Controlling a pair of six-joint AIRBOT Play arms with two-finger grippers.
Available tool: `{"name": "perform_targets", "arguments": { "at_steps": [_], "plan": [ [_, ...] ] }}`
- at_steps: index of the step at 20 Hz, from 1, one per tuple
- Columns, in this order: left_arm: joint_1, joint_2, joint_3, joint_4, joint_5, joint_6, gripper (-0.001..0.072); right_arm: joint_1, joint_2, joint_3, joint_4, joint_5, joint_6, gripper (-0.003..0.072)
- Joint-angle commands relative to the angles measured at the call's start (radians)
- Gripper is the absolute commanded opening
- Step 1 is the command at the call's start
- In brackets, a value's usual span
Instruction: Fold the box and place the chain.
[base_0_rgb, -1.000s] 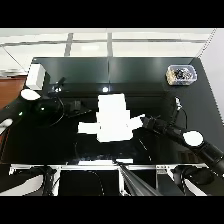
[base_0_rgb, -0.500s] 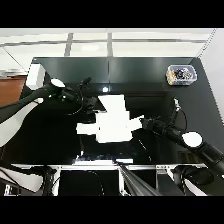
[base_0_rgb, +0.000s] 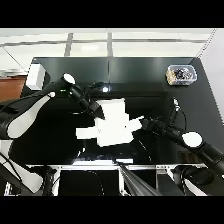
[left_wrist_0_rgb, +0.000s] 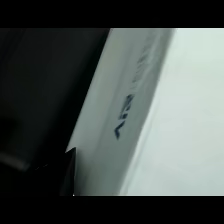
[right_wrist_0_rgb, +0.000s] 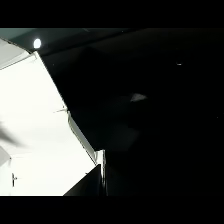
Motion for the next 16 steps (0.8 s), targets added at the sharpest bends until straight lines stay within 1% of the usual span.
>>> {"name": "perform_targets", "arguments": {
  "at_steps": [1,2,4,5,6,7,8,9,10,11,12,15,16],
  "plan": [
    [-0.036,-0.006,0.043,0.127,-0.017,0.06,0.0324,0.001,0.001,-0.001,-0.014,0.002,0.0,0.0013],
    [-0.037,-0.006,0.046,0.128,-0.013,0.072,0.0223,0.001,0.001,-0.001,-0.016,0.006,0.0,0.0013],
    [-0.035,-0.006,0.047,0.127,0.0,0.073,0.0206,0.001,0.001,-0.001,-0.016,0.012,0.0,0.0013],
    [-0.032,-0.006,0.047,0.127,0.001,0.079,0.0131,0.001,0.001,-0.001,-0.016,0.013,0.0,0.0013],
    [-0.031,-0.005,0.047,0.124,0.0,0.086,0.0086,0.001,0.001,-0.001,-0.016,0.013,0.0,0.0013],
    [-0.03,-0.005,0.047,0.124,-0.001,0.094,0.0026,0.001,0.001,-0.001,-0.016,0.013,0.0,0.0014],
    [-0.028,-0.005,0.047,0.122,-0.001,0.094,0.0026,0.001,0.001,-0.001,-0.017,0.013,0.0,0.0016],
    [-0.026,-0.005,0.047,0.121,-0.001,0.096,0.0026,0.001,0.001,0.0,-0.019,0.013,0.0,0.0131],
    [-0.022,-0.004,0.047,0.12,-0.002,0.096,0.0026,-0.001,0.001,0.001,-0.019,0.016,0.0,0.0415],
    [-0.017,0.0,0.047,0.12,-0.003,0.095,0.0025,-0.016,0.002,0.012,-0.046,0.048,-0.001,0.0652],
    [-0.011,0.009,0.047,0.121,-0.007,0.095,0.0024,-0.048,0.003,0.041,-0.13,0.12,0.0,0.0675],
    [0.008,0.071,0.038,0.116,-0.008,0.095,0.0022,-0.212,0.003,0.198,-0.405,0.428,-0.001,0.0675],
    [0.008,0.109,0.01,0.11,0.018,0.098,0.0022,-0.257,0.003,0.251,-0.484,0.505,-0.002,0.0675]
  ]
}}
